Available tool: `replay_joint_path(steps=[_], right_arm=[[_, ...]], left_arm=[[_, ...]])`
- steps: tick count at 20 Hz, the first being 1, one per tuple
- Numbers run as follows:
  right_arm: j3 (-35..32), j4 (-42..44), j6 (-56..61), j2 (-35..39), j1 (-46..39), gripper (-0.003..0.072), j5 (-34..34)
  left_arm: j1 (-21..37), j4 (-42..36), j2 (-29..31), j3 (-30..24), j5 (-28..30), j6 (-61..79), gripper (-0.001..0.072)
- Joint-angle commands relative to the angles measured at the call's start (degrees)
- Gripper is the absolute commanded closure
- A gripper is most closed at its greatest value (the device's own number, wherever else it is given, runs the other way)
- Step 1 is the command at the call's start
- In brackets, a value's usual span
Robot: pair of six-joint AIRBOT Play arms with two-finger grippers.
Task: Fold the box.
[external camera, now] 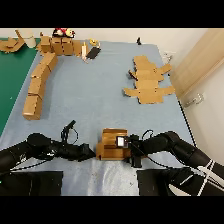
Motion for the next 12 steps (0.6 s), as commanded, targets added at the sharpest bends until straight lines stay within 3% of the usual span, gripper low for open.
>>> replay_joint_path(steps=[1,12], right_arm=[[0.0,0.0,0.0,0.0,0.02,0.0229,0.02],[0.0,0.0,0.0,0.02,0.02,0.0229,0.02]], left_arm=[[-0.72,-8.46,-0.13,0.46,-2.12,6.01,0.0698],[-0.66,-6.91,-0.13,0.46,1.31,5.95,0.0697]])
